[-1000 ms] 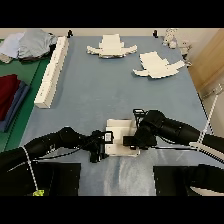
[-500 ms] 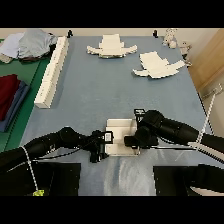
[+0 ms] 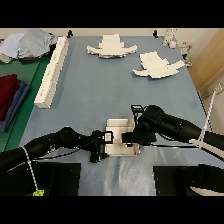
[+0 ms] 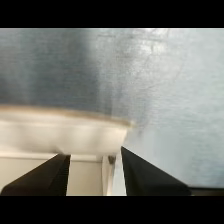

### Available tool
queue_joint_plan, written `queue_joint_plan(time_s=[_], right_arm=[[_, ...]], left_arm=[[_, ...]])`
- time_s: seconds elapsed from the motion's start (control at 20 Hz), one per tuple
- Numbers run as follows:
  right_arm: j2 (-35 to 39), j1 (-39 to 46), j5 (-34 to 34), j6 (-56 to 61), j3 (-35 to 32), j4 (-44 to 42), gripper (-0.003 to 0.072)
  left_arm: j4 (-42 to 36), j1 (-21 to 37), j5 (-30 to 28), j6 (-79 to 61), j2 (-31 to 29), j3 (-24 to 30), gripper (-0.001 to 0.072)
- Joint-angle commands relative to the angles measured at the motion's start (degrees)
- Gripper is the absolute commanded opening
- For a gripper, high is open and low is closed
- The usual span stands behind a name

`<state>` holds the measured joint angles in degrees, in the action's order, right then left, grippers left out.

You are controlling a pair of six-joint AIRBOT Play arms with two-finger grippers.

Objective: Fold the box.

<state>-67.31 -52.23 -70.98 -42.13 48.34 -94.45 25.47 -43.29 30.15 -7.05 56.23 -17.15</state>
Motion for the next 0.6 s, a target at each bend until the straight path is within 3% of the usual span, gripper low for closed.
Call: queue_joint_plan(time_s=[0.0, 0.15, 0.3, 0.45, 0.55], right_arm=[[1.68, 0.02, -10.67, -1.51, 4.87, 2.86, 0.0493], [6.51, 0.52, -18.05, -1.51, 6.69, 10.01, 0.0466], [10.08, 6.75, -20.44, -5.53, 6.03, 13.68, 0.0032], [9.44, 19.61, -13.51, -15.67, 1.73, 7.82, 0.0002], [7.02, 30.34, -5.05, -25.79, -2.03, -4.52, 0.0002]], left_arm=[[0.0, 0.04, -0.02, 0.0, 0.0, -0.04, 0.0611], [0.0, 0.04, -0.02, 0.0, 0.0, -0.04, 0.0611], [0.0, 0.04, -0.02, 0.0, 0.0, -0.04, 0.0612], [0.0, 0.04, -0.02, 0.0, 0.0, -0.04, 0.0611], [0.0, 0.04, -0.02, 0.0, 0.0, -0.04, 0.0612]])
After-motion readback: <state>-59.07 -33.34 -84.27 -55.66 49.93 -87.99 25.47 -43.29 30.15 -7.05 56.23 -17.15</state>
